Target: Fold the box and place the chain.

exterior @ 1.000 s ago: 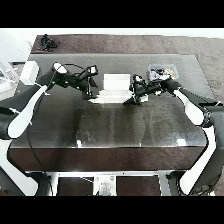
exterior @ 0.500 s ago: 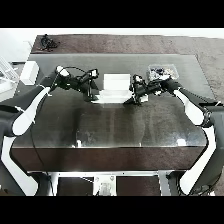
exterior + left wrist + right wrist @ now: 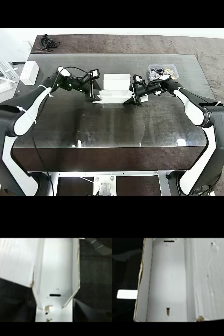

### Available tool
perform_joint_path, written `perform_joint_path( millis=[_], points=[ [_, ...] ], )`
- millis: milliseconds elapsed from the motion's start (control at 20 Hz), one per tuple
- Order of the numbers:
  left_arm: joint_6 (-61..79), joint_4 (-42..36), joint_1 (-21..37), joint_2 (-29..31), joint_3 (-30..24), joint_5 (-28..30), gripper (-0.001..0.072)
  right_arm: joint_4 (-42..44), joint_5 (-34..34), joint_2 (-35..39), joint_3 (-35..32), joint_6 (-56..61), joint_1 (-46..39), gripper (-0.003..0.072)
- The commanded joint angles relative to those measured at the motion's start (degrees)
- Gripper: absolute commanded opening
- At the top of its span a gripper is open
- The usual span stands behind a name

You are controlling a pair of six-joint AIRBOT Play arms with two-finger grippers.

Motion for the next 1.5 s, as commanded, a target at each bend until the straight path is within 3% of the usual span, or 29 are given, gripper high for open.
perform_joint_path(
  millis=[0, 400, 550, 900, 950, 1000, 1450],
  points=[
    [0.2, 0.26, -0.74, 0.0, -0.02, 0.46, 0.0518, 0.02, 0.0, 0.0, 0.0, 0.02, 0.02, 0.0581],
    [-1.92, 2.23, -0.74, 0.0, -0.02, 0.83, 0.0515, 0.02, 0.0, 0.0, 0.0, 0.02, 0.02, 0.0582],
    [-2.03, 2.21, -0.74, 0.0, -0.02, 0.81, 0.0417, 0.02, 0.02, 0.0, 0.0, 0.02, 0.02, 0.0582],
    [-1.73, 1.31, -2.14, -0.04, -0.02, 0.87, 0.0413, 0.02, 0.0, 0.0, 0.0, 0.02, 0.02, 0.0582],
    [-1.75, 1.31, -2.62, -0.07, -0.02, 1.86, 0.0297, 0.02, 0.0, 0.0, 0.0, 0.02, 0.02, 0.0582],
    [-1.77, 1.22, -2.93, -0.07, 0.0, 2.82, 0.028, 0.02, 0.0, 0.0, 0.0, 0.02, 0.02, 0.0581],
    [-0.72, -4.57, -3.1, -0.07, -0.02, 3.41, 0.0279, 0.02, 0.0, 0.0, 0.0, 0.02, 0.02, 0.0581]
  ],
)
